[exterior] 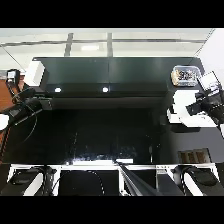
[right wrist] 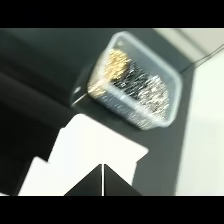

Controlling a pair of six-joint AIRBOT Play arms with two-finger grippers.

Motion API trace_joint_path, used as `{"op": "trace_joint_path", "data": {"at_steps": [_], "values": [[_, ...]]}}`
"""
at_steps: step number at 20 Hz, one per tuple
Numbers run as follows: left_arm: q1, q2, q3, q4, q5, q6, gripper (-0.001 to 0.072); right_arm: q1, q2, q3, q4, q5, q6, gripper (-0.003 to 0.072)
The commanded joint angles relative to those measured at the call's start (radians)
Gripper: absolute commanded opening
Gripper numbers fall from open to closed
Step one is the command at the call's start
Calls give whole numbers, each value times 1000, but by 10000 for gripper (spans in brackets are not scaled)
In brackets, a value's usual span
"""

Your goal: Fold the box and place the chain.

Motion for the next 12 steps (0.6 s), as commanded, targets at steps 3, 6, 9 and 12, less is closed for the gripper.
{"op": "trace_joint_path", "data": {"at_steps": [3, 6, 9, 12], "values": [[0, -101, 0, -27, 233, 5, 28, 1, -24, 0, 412, -187, 5, 12], [-5, -225, 29, -78, 224, -1, 720, 1, -148, 0, 629, -217, 8, 720], [-17, -296, 125, -4, 33, 121, 708, -26, -320, 37, 602, -176, 98, 720], [10, -272, 248, 207, -94, 3, 708, -248, -433, 226, 300, -72, 403, 720]]}}
